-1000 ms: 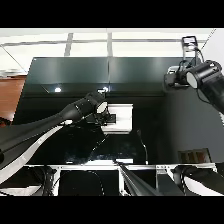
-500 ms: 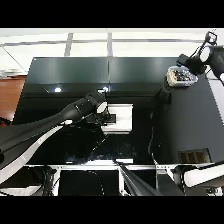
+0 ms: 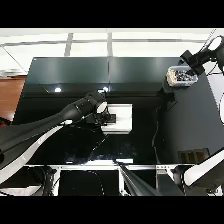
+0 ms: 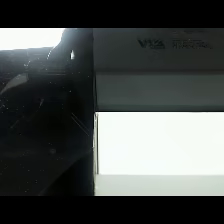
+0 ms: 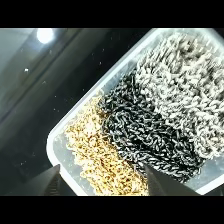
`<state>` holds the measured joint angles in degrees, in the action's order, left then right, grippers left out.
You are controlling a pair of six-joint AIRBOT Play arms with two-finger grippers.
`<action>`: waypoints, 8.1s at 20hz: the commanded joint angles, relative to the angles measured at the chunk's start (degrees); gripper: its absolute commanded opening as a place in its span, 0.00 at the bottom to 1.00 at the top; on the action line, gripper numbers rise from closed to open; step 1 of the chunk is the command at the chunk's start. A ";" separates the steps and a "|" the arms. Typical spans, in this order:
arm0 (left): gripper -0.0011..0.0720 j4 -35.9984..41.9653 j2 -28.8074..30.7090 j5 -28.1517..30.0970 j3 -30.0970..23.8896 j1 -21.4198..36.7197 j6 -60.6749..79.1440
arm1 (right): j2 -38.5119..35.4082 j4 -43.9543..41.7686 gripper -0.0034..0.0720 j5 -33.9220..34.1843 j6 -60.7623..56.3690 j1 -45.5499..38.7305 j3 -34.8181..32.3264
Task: Fold the box and place the chain.
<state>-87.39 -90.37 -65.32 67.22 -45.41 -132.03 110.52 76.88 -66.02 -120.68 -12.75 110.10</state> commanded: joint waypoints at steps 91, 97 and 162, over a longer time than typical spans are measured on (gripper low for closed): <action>0.06 -0.22 -0.04 0.63 0.04 0.04 0.04 | -53.55 -40.19 0.06 -12.72 47.39 18.60 -37.42; 0.06 -0.20 -0.04 0.74 0.04 0.04 0.04 | -53.33 -47.28 0.06 -1.57 50.49 25.53 -50.07; 0.06 -0.17 -0.04 0.57 0.04 0.04 0.04 | -41.27 -35.93 0.84 28.02 128.65 27.17 -80.08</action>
<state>-87.57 -90.37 -64.64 67.20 -45.41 -132.00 68.99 40.14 -39.05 7.92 14.26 30.06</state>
